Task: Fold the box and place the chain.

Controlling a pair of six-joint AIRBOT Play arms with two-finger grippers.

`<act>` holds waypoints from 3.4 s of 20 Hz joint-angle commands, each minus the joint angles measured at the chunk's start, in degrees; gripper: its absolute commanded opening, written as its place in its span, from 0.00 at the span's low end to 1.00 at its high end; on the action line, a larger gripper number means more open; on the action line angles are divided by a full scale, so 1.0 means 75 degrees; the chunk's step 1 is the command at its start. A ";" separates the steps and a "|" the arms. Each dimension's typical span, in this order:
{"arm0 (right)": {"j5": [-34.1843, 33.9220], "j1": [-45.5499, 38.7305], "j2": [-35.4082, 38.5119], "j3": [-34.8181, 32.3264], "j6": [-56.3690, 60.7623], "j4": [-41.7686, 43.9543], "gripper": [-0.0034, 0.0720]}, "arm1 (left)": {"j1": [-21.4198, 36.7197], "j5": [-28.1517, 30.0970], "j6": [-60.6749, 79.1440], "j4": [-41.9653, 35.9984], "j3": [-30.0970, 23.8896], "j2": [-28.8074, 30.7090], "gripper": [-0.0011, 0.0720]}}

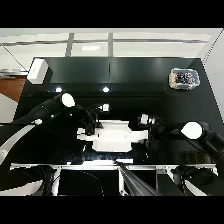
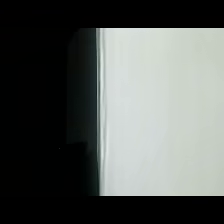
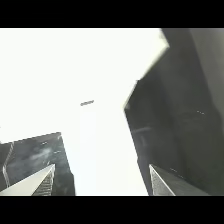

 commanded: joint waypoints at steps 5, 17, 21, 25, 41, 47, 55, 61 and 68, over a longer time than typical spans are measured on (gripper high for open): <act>-0.0003 0.0877 -0.0533 -0.0242 -0.1061 0.0644 0.99 | 0.0000 -0.0108 -0.0020 0.0035 0.0006 -0.0009 0.05; -0.0819 0.1603 -0.1384 -0.0242 -0.2165 0.1460 0.99 | 0.0006 -0.0117 -0.0020 0.0029 0.0006 -0.0009 0.05; -0.0976 0.1982 -0.1545 -0.0242 -0.2165 0.1524 0.99 | 0.0006 -0.0117 -0.0020 0.0026 0.0006 -0.0009 0.05; -0.1480 0.2218 -0.1705 -0.0242 -0.2154 0.1617 0.98 | 0.0006 -0.0152 -0.0023 0.0026 0.0006 -0.0009 0.05; -0.1871 0.1099 -0.0711 0.0079 -0.1099 0.1574 0.98 | 0.0003 -0.0172 -0.0026 0.0020 0.0006 -0.0009 0.05; -0.2209 0.1105 -0.0714 0.0079 -0.1096 0.1434 0.98 | 0.0003 -0.0169 -0.0140 0.0023 0.0006 -0.0009 0.05; -0.1810 0.1119 -0.1221 0.0076 -0.1714 0.2101 0.98 | 0.0003 -0.0157 -0.0137 0.0026 0.0006 -0.0009 0.05; -0.1716 0.1119 -0.1903 0.0076 -0.2742 0.2532 0.98 | 0.0003 -0.0137 -0.0137 0.0026 0.0006 -0.0009 0.05; -0.1722 0.1122 -0.2436 0.0076 -0.3276 0.2699 0.98 | -0.0003 -0.0140 -0.0137 0.0026 0.0006 -0.0009 0.05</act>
